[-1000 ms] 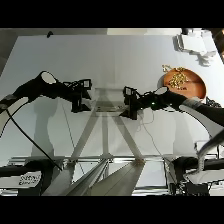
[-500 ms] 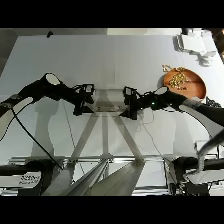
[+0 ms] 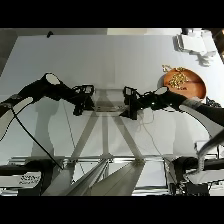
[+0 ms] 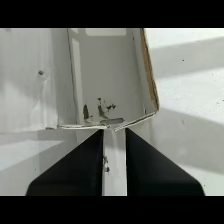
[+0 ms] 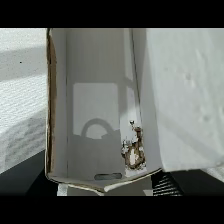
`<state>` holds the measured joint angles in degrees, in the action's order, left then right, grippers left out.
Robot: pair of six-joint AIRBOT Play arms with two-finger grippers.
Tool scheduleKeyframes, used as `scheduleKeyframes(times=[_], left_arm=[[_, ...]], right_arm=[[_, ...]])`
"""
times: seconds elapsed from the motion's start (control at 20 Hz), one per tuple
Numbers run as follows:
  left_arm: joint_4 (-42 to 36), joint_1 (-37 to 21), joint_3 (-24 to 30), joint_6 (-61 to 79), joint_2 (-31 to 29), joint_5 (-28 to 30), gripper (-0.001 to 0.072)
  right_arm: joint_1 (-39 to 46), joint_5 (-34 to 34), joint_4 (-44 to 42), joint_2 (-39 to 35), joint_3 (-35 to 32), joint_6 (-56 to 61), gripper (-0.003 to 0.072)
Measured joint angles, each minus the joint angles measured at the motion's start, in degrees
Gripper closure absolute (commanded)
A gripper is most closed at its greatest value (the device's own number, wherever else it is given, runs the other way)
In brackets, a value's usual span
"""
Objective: Fold the box and place the chain.
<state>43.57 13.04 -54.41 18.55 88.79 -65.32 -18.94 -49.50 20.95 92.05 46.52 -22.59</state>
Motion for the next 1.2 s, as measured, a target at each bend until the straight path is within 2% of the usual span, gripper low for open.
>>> scheduleKeyframes(times=[0.35, 0.4, 0.45, 0.5, 0.55, 0.75, 0.8, 0.85, 0.9, 0.95, 1.2], left_arm=[[-3.21, 0.00, 0.00, 0.83, 0.04, 0.24, 0.0569], [-3.56, 0.00, 0.00, 0.83, 0.11, 0.26, 0.0555], [-3.87, 0.02, 0.00, 0.87, 0.20, 0.28, 0.0504], [-4.13, 0.13, 0.00, 0.92, 0.42, 0.33, 0.0404], [-4.33, 0.26, 0.00, 0.90, 0.70, 0.33, 0.0366], [-5.05, 1.14, 0.00, 0.28, 1.92, 0.46, 0.0357], [-5.18, 1.29, 0.00, -0.37, 2.08, 0.46, 0.0367], [-5.27, 1.38, 0.00, -1.07, 2.19, 0.46, 0.0439], [-5.27, 1.44, 0.00, -2.03, 2.27, 0.44, 0.0574], [-5.29, 1.49, 0.00, -2.73, 2.27, 0.39, 0.0662], [-1.81, 0.87, 0.00, -6.60, 0.11, 0.24, 0.0676]], right_arm=[[0.02, 0.02, 0.00, 0.00, 0.00, 0.00, 0.0148], [0.02, 0.02, 0.00, 0.00, 0.00, 0.02, 0.0148], [0.02, 0.02, 0.00, 0.00, 0.00, 0.00, 0.0148], [0.02, 0.04, 0.00, 0.00, 0.00, 0.00, 0.0148], [0.02, 0.02, 0.02, 0.00, 0.00, 0.00, 0.0148], [0.02, 0.02, 0.07, 0.00, 0.00, -0.15, 0.0148], [0.02, 0.00, 0.07, 0.00, 0.00, -0.15, 0.0148], [0.02, 0.00, 0.07, 0.00, 0.00, -0.13, 0.0148], [0.02, 0.00, 0.07, 0.00, 0.00, -0.11, 0.0148], [0.02, 0.02, 0.02, 0.00, 0.00, 0.02, 0.0148], [0.00, 0.02, -0.02, 0.02, 0.00, 0.04, 0.0148]])
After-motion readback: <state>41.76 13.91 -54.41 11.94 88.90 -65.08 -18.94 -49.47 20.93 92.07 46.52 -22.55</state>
